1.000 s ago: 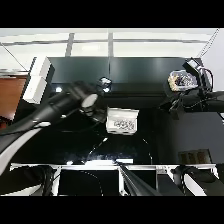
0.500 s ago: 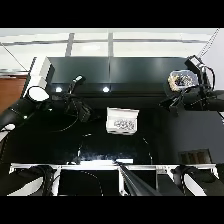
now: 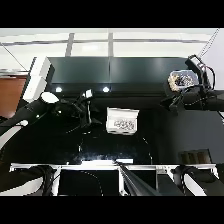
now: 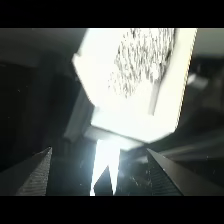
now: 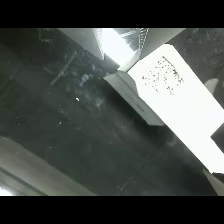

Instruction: Fold the box and place the chain.

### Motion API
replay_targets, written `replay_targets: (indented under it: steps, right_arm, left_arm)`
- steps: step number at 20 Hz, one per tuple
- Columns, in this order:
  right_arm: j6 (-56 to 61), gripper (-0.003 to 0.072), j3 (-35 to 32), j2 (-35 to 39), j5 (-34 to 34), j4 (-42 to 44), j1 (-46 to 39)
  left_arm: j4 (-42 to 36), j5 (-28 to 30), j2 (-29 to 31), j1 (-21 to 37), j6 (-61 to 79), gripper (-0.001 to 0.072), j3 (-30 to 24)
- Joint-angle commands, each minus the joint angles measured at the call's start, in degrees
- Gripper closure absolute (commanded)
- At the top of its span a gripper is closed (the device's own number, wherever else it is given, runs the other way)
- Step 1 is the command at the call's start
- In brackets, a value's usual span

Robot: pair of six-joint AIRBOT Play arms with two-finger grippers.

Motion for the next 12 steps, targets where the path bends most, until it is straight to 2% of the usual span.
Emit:
replay_targets:
  steps: [1,12]
  right_arm:
    - [0.09,0.0411,0.04,0.04,-0.79,0.00,0.00]
    - [0.09,0.0411,0.04,0.04,-0.98,0.02,0.00]
  left_arm:
    - [2.58,-0.28,-2.56,-0.55,4.70,-0.0003,-0.02]
    - [0.94,-1.57,-4.94,-3.85,5.35,-0.0001,1.77]
